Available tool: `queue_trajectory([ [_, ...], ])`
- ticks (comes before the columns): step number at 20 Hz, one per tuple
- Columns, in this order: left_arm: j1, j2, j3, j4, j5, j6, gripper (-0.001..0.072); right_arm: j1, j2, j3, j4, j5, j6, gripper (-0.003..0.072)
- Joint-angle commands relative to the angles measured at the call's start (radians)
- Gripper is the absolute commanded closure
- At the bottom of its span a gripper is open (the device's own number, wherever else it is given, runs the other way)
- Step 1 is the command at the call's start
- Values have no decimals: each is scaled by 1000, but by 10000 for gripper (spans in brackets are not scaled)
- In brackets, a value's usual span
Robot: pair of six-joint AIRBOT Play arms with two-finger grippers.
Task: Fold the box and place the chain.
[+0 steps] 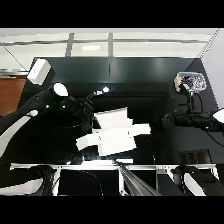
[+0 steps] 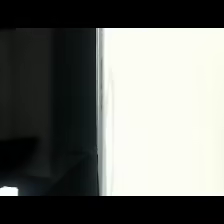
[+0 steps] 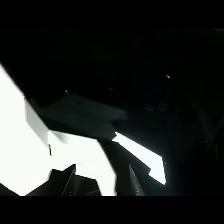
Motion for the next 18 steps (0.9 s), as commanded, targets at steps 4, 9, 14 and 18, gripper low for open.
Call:
queue_trajectory([
  [4, -61, 47, -37, 107, 217, 224, 686, 0, 1, 39, -22, -3, 3, 301],
  [9, -157, 30, -37, 215, 371, 204, 685, 1, 1, 38, -6, -16, 3, 300],
  [14, -165, -18, -37, 212, 346, 161, 685, 142, -12, -2, -5, -101, -16, 300],
  [18, -163, -17, -36, 216, 344, 161, 685, 329, -32, -35, -121, -226, -29, -30],
])
